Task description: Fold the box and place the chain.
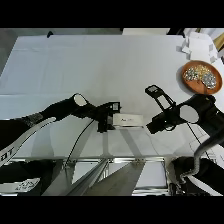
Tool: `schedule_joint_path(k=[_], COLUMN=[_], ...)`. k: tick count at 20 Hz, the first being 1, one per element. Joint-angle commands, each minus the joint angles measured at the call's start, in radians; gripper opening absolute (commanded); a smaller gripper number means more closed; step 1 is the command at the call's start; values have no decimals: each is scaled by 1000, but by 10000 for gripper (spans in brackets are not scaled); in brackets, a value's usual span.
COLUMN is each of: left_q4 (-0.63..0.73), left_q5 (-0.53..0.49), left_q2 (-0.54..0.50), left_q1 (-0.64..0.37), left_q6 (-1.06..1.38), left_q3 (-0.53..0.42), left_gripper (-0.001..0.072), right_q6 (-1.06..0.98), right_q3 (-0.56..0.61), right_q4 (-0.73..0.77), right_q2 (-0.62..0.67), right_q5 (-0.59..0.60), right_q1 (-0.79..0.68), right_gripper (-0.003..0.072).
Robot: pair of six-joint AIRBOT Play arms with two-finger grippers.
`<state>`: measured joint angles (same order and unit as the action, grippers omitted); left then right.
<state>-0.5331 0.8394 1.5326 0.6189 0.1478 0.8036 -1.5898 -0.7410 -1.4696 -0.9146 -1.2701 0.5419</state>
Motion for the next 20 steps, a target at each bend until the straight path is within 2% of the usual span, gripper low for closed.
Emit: schedule_joint_path(k=[1,2,3,4,7,11,15,20], left_q4=[2,1,-2,-3,-3,-27,-142,-251], left_q5=[3,3,9,18,18,7,14,48], left_q2=[-1,-1,-3,-4,-24,-103,-193,-330], left_q1=[0,0,0,-2,-3,-34,-147,-342], left_q6=[2,2,2,5,1,-85,-267,-423], left_q3=[0,0,0,1,1,1,0,1], left_gripper=[387,316,101,1,1,1,0,0], right_q6=[0,0,0,-1,-3,-3,-3,-3], right_q3=[0,0,0,0,1,0,0,0], right_q4=[0,1,1,1,7,8,9,9], right_q2=[-1,-1,-1,-1,-1,-1,-1,-1], right_q5=[4,4,4,3,3,3,3,4], right_q1=[0,0,0,0,0,0,0,0], right_gripper=[9,9,9,9,9,9,9,9])
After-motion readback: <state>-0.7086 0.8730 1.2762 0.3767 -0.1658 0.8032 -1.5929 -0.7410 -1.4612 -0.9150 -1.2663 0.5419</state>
